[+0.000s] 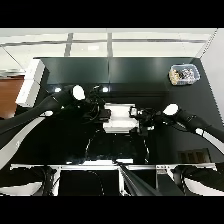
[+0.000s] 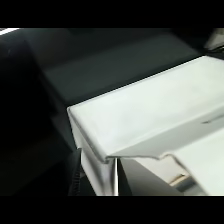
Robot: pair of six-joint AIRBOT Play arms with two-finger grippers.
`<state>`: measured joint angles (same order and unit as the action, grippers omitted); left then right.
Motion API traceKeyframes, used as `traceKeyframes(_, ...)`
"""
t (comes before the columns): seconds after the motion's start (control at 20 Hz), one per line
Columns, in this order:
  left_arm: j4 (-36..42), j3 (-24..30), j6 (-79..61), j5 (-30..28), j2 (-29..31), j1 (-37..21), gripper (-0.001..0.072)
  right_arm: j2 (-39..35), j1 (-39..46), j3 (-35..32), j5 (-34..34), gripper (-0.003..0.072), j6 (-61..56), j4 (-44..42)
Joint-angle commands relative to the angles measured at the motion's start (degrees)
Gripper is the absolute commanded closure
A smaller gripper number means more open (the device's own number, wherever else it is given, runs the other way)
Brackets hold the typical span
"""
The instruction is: Fold the box and place the chain.
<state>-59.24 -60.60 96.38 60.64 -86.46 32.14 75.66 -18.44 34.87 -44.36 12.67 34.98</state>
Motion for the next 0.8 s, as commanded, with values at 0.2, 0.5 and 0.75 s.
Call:
traceKeyframes(0.2, -15.1, -3.1, 14.1, 0.3, -0.1, 5.7, 0.0444, 0.0, 0.0, 0.0, 0.0, 0.0540, 0.0, 0.0)
traceKeyframes(0.5, -27.9, -7.3, 28.5, 2.0, -0.2, 12.7, 0.0445, 0.0, 0.0, 0.0, 0.0, 0.0540, 0.0, 0.0)
traceKeyframes(0.75, -27.3, -7.8, 31.6, 4.5, -2.3, 13.3, 0.0445, 0.0, 0.0, 0.0, 0.0, 0.0540, 0.0, 0.0)
